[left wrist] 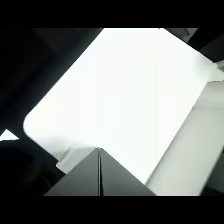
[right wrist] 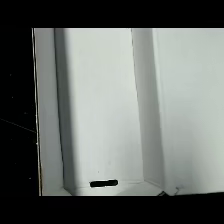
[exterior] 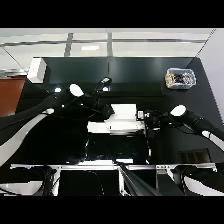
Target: Fold the box and place the chain.
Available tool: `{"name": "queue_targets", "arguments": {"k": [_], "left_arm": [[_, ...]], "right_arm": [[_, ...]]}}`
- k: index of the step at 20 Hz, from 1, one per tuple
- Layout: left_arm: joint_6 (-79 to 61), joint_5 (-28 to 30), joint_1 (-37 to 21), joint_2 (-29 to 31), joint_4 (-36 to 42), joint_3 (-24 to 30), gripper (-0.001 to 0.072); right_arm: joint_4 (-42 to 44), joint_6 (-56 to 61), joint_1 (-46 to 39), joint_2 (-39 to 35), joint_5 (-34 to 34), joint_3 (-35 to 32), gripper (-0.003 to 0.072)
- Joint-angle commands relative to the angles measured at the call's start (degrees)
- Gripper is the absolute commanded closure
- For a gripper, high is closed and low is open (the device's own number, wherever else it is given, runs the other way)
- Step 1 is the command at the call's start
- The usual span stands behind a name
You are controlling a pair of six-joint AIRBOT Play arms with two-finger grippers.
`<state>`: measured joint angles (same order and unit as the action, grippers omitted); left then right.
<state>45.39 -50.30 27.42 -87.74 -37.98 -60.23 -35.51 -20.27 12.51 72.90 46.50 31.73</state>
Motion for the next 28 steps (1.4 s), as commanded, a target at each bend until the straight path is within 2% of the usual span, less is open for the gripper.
{"name": "queue_targets", "arguments": {"k": [1,3,5,6,8,9,11,14,19,23,24,25,26,28], "left_arm": [[3.41,-1.25,-2.14,7.17,-4.22,-0.85,0.0687],[5.33,-0.72,-2.89,15.15,-10.27,1.79,0.0687],[2.32,3.39,-3.89,24.20,-11.13,9.49,0.0683],[-4.33,3.87,-4.11,27.52,-10.34,13.31,0.0682],[-22.25,-0.68,-4.04,30.34,-10.95,18.91,0.0681],[-28.35,-1.42,-3.93,30.25,-10.93,20.63,0.0631],[-37.90,4.00,-2.80,29.16,-11.04,22.80,-0.0005],[-44.63,13.25,0.00,25.07,-11.32,22.53,0.0004],[-48.50,6.05,1.68,14.64,-8.17,17.42,0.0016],[-48.46,3.26,2.99,12.48,-4.35,16.92,0.0024],[-48.43,2.93,3.28,12.48,-4.28,16.92,0.0089],[-48.39,3.13,3.45,12.48,-4.28,16.92,0.0255],[-48.41,3.52,3.56,12.46,-3.43,16.92,0.0365],[-48.39,3.69,3.78,12.41,-0.52,16.92,0.0380]], "right_arm": [[0.09,0.15,0.00,0.00,-0.13,-0.02,0.0449],[0.09,0.15,0.00,0.00,-0.13,-0.02,0.0449],[0.09,0.15,0.00,0.00,-0.13,-0.02,0.0449],[0.07,0.15,0.00,0.00,-0.15,-0.02,0.0449],[0.07,0.15,0.00,0.00,-0.13,-0.02,0.0449],[0.07,0.15,0.00,0.00,-0.15,-0.02,0.0449],[0.07,0.15,0.00,0.00,-0.15,-0.02,0.0449],[0.07,0.15,0.00,0.00,-0.13,-0.02,0.0449],[0.07,0.15,0.00,0.00,-0.15,-0.02,0.0448],[0.07,0.15,0.00,0.00,-0.15,-0.02,0.0449],[0.07,0.15,0.00,0.00,-0.15,-0.02,0.0448],[0.07,0.15,0.00,0.00,-0.15,-0.02,0.0449],[0.07,0.15,0.00,0.00,-0.15,-0.02,0.0449],[0.07,0.15,0.00,0.00,-0.15,-0.02,0.0449]]}}
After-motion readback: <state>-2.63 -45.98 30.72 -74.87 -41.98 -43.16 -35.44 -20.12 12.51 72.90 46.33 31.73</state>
